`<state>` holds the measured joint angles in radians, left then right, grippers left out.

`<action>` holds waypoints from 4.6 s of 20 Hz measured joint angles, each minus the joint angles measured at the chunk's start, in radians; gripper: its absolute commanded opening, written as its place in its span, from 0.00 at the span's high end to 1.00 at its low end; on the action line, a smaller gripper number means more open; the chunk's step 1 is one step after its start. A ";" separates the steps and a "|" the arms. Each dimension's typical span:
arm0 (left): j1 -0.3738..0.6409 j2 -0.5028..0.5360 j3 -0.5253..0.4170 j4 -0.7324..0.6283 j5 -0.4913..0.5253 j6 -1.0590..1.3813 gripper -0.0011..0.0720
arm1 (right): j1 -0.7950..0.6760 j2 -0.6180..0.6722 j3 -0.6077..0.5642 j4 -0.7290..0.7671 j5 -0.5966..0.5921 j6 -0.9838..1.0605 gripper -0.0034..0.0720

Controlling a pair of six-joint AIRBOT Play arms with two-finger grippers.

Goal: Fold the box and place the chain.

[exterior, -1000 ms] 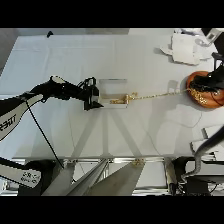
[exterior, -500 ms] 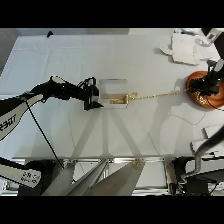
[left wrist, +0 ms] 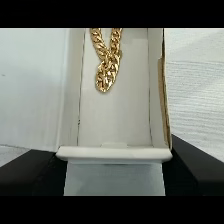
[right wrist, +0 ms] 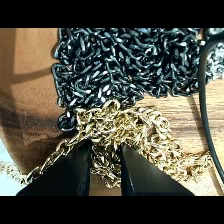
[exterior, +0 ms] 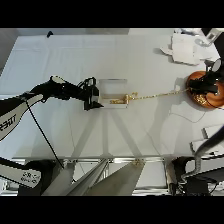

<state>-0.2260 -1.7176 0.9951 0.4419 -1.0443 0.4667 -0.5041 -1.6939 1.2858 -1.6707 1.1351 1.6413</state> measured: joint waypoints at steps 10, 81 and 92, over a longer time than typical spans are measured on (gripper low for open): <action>0.000 0.000 0.000 0.000 0.000 0.000 0.77 | 0.000 0.199 -0.001 0.031 0.050 -0.078 0.94; 0.000 0.000 0.000 0.000 0.000 0.000 0.77 | 0.673 0.366 0.000 0.235 -0.018 -1.023 0.31; 0.000 0.000 0.000 0.000 0.000 0.000 0.77 | 0.644 0.086 0.000 0.387 -0.032 -1.428 0.26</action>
<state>-0.2260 -1.7176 0.9951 0.4416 -1.0439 0.4667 0.1398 -1.6077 1.2861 -1.2835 1.1034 0.2134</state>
